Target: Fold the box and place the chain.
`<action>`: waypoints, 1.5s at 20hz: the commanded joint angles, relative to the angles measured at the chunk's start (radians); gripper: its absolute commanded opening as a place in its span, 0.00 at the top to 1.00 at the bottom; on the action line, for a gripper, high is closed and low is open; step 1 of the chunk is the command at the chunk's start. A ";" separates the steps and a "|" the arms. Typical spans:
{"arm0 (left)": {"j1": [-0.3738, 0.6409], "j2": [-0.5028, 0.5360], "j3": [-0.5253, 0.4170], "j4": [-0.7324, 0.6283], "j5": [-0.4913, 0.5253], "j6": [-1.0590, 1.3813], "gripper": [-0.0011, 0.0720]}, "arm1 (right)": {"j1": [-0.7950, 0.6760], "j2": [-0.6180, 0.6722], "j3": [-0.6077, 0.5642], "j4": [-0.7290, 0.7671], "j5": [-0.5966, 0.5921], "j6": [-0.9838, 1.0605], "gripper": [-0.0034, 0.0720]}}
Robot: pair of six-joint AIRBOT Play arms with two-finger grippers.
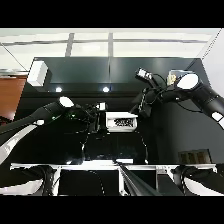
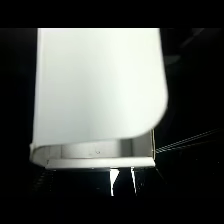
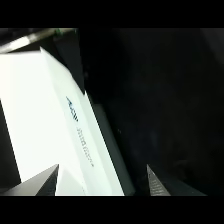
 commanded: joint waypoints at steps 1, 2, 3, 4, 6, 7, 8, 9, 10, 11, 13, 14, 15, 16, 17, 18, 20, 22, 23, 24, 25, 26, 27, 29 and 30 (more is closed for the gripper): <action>-0.001 -0.001 0.000 0.000 0.000 0.000 0.49 | 0.005 -0.014 -0.024 -0.002 0.008 -0.026 0.16; -0.001 -0.001 0.000 0.000 0.000 0.000 0.49 | 0.014 -0.014 -0.025 -0.005 0.016 -0.028 0.16; -0.001 -0.001 0.000 0.000 0.000 0.000 0.49 | 0.024 -0.014 -0.029 -0.004 0.017 -0.039 0.16; -0.001 -0.001 0.000 0.000 0.000 0.000 0.49 | 0.034 -0.014 -0.035 -0.007 0.016 -0.053 0.16; -0.001 -0.001 0.000 0.000 0.000 0.000 0.49 | 0.046 -0.014 -0.041 -0.008 0.012 -0.065 0.16; -0.001 -0.001 0.000 0.000 0.000 0.000 0.49 | 0.045 -0.014 -0.041 -0.007 0.012 -0.065 0.16; -0.001 -0.001 0.000 0.000 0.000 0.000 0.49 | 0.045 -0.014 -0.041 -0.008 0.013 -0.065 0.16; -0.001 -0.001 0.000 0.000 0.000 0.000 0.49 | 0.045 -0.014 -0.041 -0.008 0.013 -0.066 0.16; -0.001 -0.001 0.000 0.000 0.000 0.000 0.49 | 0.046 -0.014 -0.041 -0.007 0.018 -0.068 0.16; -0.001 -0.001 0.000 0.000 0.000 0.000 0.49 | 0.048 -0.014 -0.041 -0.008 0.023 -0.074 0.16; -0.001 -0.001 0.000 0.000 0.000 0.000 0.49 | 0.056 -0.014 -0.041 -0.008 0.024 -0.084 0.16; -0.001 -0.001 0.000 0.000 0.000 0.000 0.49 | 0.061 -0.014 -0.041 -0.009 0.024 -0.087 0.16; -0.001 -0.001 0.000 0.000 0.000 0.000 0.49 | 0.067 -0.014 -0.041 -0.022 0.024 -0.090 0.16; -0.001 -0.001 0.000 0.000 0.000 0.000 0.49 | 0.073 -0.014 -0.041 -0.037 0.024 -0.092 0.16; -0.001 -0.001 0.000 0.000 0.000 0.000 0.49 | 0.080 -0.014 -0.042 -0.052 0.024 -0.092 0.16; -0.001 -0.001 0.000 0.000 0.000 0.000 0.49 | 0.085 -0.014 -0.047 -0.059 0.024 -0.092 0.16; -0.001 -0.001 0.000 0.000 0.000 0.000 0.49 | 0.092 -0.014 -0.064 -0.058 0.023 -0.092 0.16; -0.001 -0.001 0.000 0.000 0.000 0.000 0.49 | 0.097 -0.014 -0.077 -0.061 0.023 -0.093 0.31; -0.001 -0.001 0.000 0.000 0.000 0.000 0.49 | 0.097 -0.014 -0.077 -0.061 0.019 -0.093 0.31; -0.001 -0.001 0.000 0.000 0.000 0.000 0.49 | 0.099 -0.014 -0.077 -0.060 0.016 -0.094 0.32; -0.001 -0.001 0.000 0.000 0.000 0.000 0.49 | 0.099 -0.014 -0.077 -0.060 0.015 -0.096 0.32; -0.001 -0.001 0.000 0.000 0.000 0.000 0.49 | 0.099 -0.014 -0.077 -0.060 0.015 -0.095 0.37; -0.001 -0.001 0.000 0.000 0.000 0.000 0.49 | 0.099 -0.014 -0.077 -0.060 0.017 -0.095 0.56; -0.001 -0.001 0.000 0.000 0.000 0.000 0.49 | 0.099 -0.014 -0.077 -0.060 0.016 -0.095 0.61; -0.001 -0.001 0.000 0.000 0.000 0.000 0.49 | 0.099 -0.014 -0.077 -0.060 0.017 -0.095 0.61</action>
